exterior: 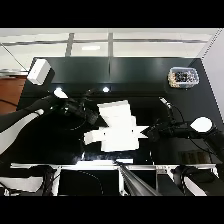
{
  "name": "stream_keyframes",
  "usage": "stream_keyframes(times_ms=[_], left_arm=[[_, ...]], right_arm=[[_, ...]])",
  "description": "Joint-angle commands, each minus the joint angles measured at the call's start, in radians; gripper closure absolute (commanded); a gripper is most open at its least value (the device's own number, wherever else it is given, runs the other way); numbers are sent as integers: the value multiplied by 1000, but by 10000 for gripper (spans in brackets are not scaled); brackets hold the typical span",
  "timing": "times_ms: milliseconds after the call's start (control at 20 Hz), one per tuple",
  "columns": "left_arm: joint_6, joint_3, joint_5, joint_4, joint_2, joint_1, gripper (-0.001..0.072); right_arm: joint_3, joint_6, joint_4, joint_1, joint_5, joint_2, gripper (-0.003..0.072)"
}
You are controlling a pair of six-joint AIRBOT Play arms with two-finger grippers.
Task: Fold the box and place the chain.
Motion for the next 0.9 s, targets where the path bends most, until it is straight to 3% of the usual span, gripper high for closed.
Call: stream_keyframes(times_ms=[0, 150, 300, 350, 400, 500, 600, 650, 700, 750, 850], left_arm=[[40, 56, -74, 35, -63, -16, 190], [40, 64, -74, 75, -67, -19, 229], [40, 65, -74, 75, -67, -19, 515], [40, 65, -74, 75, -67, -19, 563], [40, 65, -74, 76, -67, -19, 568], [62, 65, -81, 83, -67, -18, 676], [65, 66, -93, 100, -67, -18, 677], [65, 66, -98, 106, -67, -18, 677], [66, 66, -97, 106, -66, -18, 677], [76, 69, -97, 106, -66, -18, 679], [83, 91, -96, 118, -61, -22, 682]], right_arm=[[0, 0, 0, 1, 0, 1, 638], [0, 2, 0, 1, 0, 1, 638], [0, 3, 0, 1, 0, 1, 638], [0, 4, 0, 1, 0, 1, 638], [0, 4, 0, 1, 0, 1, 638], [0, 8, 0, 1, 6, 1, 637], [8, 47, 9, -6, 21, 1, 634], [29, 77, 8, -22, 48, 1, 419], [60, 87, 2, -45, 92, 1, 98], [104, 86, -15, -77, 151, 1, -23], [203, 85, -92, -149, 258, 1, -24]])
